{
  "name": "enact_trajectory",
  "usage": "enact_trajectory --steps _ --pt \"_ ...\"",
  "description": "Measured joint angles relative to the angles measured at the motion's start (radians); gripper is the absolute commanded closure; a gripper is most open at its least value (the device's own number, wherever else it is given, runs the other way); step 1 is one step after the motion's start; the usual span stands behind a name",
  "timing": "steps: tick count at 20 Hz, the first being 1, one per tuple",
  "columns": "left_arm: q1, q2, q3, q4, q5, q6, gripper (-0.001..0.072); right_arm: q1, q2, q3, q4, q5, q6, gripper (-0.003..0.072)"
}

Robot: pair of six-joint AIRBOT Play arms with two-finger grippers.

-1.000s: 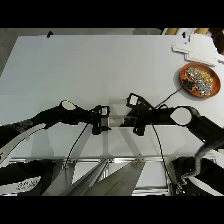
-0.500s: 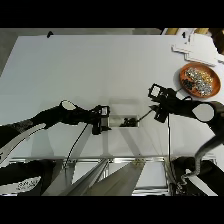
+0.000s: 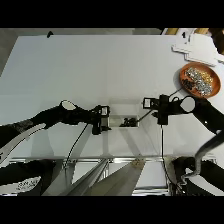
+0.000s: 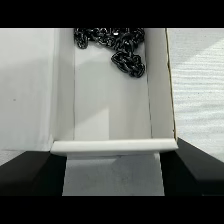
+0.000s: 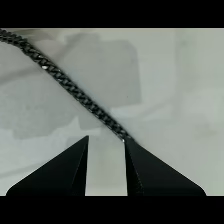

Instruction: Fold the box and place the chain.

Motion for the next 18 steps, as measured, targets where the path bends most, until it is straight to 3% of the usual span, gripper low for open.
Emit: enact_trajectory --steps 2,4,9,12,16,17,18 --pt "0.000 0.000 0.000 0.000 0.000 0.000 0.0662 0.010 -0.032 0.000 0.021 -0.008 -0.064 0.0458" --pt "0.000 0.000 0.000 0.000 0.000 0.000 0.0662 0.016 -0.064 0.000 0.034 -0.018 -0.110 0.0392" --pt "0.000 0.000 0.000 0.000 0.000 0.000 0.0662 0.021 -0.104 0.000 0.059 -0.052 -0.155 0.0390" --pt "0.000 0.000 0.000 0.000 0.000 0.000 0.0662 0.021 -0.110 0.000 0.067 -0.061 -0.162 0.0466" --pt "0.000 0.000 0.000 0.000 0.000 0.000 0.0662 0.021 -0.114 0.000 0.072 -0.067 -0.167 0.0468" --pt "0.000 0.000 0.000 0.000 0.000 0.000 0.0662 0.021 -0.115 0.000 0.073 -0.067 -0.168 0.0519" --pt "0.000 0.000 0.000 0.000 0.000 0.000 0.0662 0.021 -0.117 0.000 0.073 -0.060 -0.169 0.0620"
